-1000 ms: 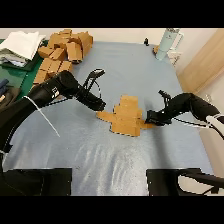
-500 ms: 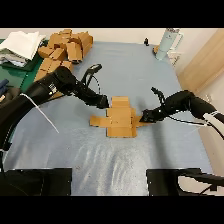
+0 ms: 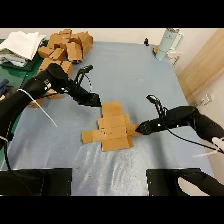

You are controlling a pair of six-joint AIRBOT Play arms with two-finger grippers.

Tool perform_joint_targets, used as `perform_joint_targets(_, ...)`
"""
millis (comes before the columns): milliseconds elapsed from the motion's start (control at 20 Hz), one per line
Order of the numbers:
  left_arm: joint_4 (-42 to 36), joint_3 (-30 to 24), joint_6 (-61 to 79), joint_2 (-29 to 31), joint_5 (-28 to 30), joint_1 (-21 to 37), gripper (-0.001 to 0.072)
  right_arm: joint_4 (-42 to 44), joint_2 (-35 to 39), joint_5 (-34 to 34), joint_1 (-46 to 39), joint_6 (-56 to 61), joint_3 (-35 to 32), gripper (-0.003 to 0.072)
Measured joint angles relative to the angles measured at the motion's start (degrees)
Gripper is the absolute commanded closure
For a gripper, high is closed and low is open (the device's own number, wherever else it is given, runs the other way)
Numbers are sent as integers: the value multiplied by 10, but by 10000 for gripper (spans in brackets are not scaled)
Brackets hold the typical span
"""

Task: Fold the box.

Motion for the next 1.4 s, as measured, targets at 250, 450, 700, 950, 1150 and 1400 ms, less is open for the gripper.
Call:
perform_joint_targets(250,22,-5,17,-35,14,-9,159,2,33,46,18,3,-35,684)
perform_joint_targets(450,-28,-6,62,-85,12,-11,159,1,40,64,21,4,-42,683)
perform_joint_targets(700,-176,-6,174,-144,-6,-11,193,1,42,73,22,4,-44,684)
perform_joint_targets(950,-238,-6,233,-163,-52,-5,361,0,42,76,22,4,-44,684)
perform_joint_targets(1150,-256,-6,249,-168,-79,11,357,0,42,81,22,4,-44,684)
perform_joint_targets(1400,-282,-6,268,-172,-90,19,593,0,42,82,22,4,-44,683)
